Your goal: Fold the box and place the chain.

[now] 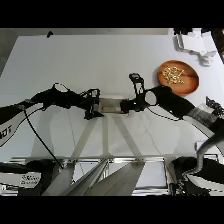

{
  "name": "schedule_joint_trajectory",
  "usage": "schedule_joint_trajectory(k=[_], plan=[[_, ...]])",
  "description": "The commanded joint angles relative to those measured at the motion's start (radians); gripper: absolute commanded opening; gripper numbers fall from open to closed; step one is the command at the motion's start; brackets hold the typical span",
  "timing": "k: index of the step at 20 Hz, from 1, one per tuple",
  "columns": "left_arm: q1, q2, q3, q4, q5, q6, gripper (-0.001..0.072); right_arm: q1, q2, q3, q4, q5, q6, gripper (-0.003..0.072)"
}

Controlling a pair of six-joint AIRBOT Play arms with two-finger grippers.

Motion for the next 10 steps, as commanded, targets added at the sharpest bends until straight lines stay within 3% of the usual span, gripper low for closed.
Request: schedule_joint_trajectory(k=[1, 3, 6, 10], plan=[[0.0, 0.001, 0.0, 0.0, 0.0, 0.0, 0.0149, 0.06, -0.051, 0.055, -0.23, 0.063, 0.272, 0.0557], [0.0, 0.001, 0.0, 0.0, 0.0, 0.0, 0.0148, 0.091, -0.082, 0.089, -0.353, 0.101, 0.346, 0.0481], [0.0, 0.001, 0.0, 0.0, 0.0, 0.0, 0.0148, 0.122, -0.123, 0.132, -0.383, 0.11, 0.367, 0.0396], [0.0, 0.001, 0.0, 0.0, 0.0, 0.0, 0.0148, 0.152, -0.168, 0.148, -0.376, 0.106, 0.433, 0.0389]])
